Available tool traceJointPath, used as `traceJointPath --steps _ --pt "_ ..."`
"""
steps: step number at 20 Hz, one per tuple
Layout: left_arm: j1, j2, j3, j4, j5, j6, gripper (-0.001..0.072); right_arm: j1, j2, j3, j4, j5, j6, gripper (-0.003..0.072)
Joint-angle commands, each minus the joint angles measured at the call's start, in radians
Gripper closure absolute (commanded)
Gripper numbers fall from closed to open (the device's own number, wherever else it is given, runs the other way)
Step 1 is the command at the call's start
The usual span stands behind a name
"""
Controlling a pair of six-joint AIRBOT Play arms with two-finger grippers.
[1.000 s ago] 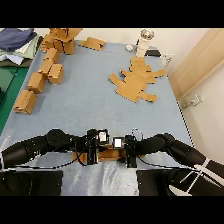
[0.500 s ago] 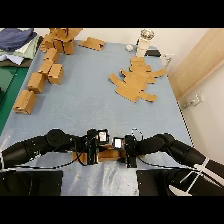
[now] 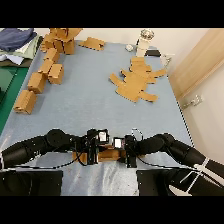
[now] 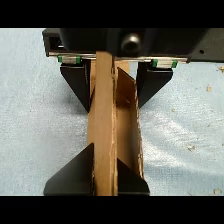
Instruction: Fold the box.
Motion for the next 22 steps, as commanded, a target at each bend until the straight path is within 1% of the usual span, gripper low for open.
traceJointPath --steps 1,7,9,10,11,12,14,15,16,17,19,20,21,22 --pt "0.0 0.0 0.0 0.0 0.0 0.0 0.0696 0.001 0.0 0.0 -0.001 -0.001 0.0 0.0239" --pt "0.0 -0.001 0.0 0.0 0.001 -0.001 0.0696 0.001 0.0 0.0 0.0 -0.001 0.0 0.0239" --pt "0.002 -0.001 0.0 0.001 0.011 -0.038 0.0693 0.001 0.0 0.0 0.0 -0.001 0.0 0.0239" --pt "0.003 -0.001 0.0 0.002 0.018 -0.053 0.0565 0.001 0.0 0.0 0.0 -0.001 0.0 0.0239" --pt "0.003 0.0 0.0 0.002 0.029 -0.056 0.0279 0.001 0.0 0.0 0.0 -0.001 0.001 0.0239" --pt "0.003 0.002 0.0 0.002 0.042 -0.056 0.0167 0.001 0.0 0.0 0.0 -0.001 0.0 0.0239" --pt "0.006 0.026 0.0 0.016 0.062 -0.09 0.0174 0.001 0.0 0.0 0.0 -0.001 0.0 0.0239" --pt "0.018 0.048 0.0 0.055 0.061 -0.148 0.0174 0.001 0.0 0.0 0.0 -0.001 0.001 0.0239" --pt "0.04 0.076 -0.001 0.125 0.052 -0.26 0.0174 0.001 0.0 0.0 -0.001 -0.001 0.001 0.0238" --pt "0.073 0.115 -0.003 0.239 0.015 -0.425 0.0174 0.001 0.0 0.0 -0.001 -0.001 0.0 0.0239" --pt "0.156 0.209 -0.002 0.52 -0.145 -0.827 0.0175 0.001 0.0 0.0 0.0 -0.001 0.0 0.0239" --pt "0.198 0.264 -0.002 0.625 -0.243 -1.052 0.0178 0.001 0.0 0.0 0.0 -0.001 0.0 0.0239" --pt "0.231 0.312 -0.002 0.675 -0.342 -1.246 0.0315 0.001 0.0 0.0 0.0 -0.001 0.001 0.0239" --pt "0.259 0.357 -0.002 0.682 -0.452 -1.407 0.0709 0.001 0.0 0.0 0.0 -0.001 0.0 0.0239"
